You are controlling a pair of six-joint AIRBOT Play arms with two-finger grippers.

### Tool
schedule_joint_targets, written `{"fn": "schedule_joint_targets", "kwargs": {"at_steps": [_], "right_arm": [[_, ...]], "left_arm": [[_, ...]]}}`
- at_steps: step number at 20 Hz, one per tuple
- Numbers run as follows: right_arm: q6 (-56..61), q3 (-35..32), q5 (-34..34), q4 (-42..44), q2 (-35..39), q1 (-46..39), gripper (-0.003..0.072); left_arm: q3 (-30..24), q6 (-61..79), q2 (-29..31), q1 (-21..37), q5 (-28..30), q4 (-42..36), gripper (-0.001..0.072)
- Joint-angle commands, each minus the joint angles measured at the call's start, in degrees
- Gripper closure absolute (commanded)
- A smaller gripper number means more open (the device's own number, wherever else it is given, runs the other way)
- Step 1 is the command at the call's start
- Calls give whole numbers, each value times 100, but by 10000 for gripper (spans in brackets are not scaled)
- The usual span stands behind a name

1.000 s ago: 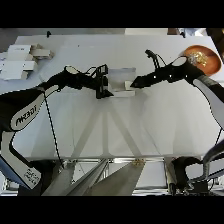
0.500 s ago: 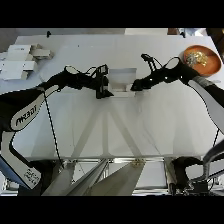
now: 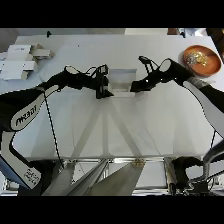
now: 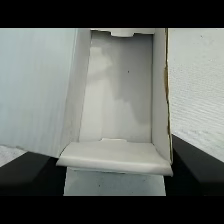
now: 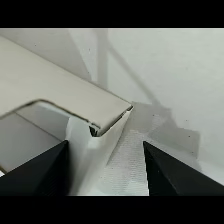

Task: Fold the box and place the chain.

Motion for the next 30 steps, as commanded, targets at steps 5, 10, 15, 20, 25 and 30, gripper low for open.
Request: {"fn": "schedule_joint_targets", "kwargs": {"at_steps": [5,10,15,20,25,30], "right_arm": [[1438,636,-50,-1576,2,632,230],[2391,699,59,-2398,-4,1008,283],[3001,699,197,-2973,-22,1237,310],[3300,699,319,-3115,-101,1331,375],[3399,699,254,-3104,-114,1349,574],[3397,699,210,-3053,-114,1351,671]], "left_arm": [[4,-2,-4,4,4,0,314],[4,-2,-4,4,4,0,314],[4,-2,-4,4,4,0,314],[4,-2,-4,4,4,0,314],[4,-2,-4,4,4,0,314],[4,-2,-4,4,4,0,314]]}}
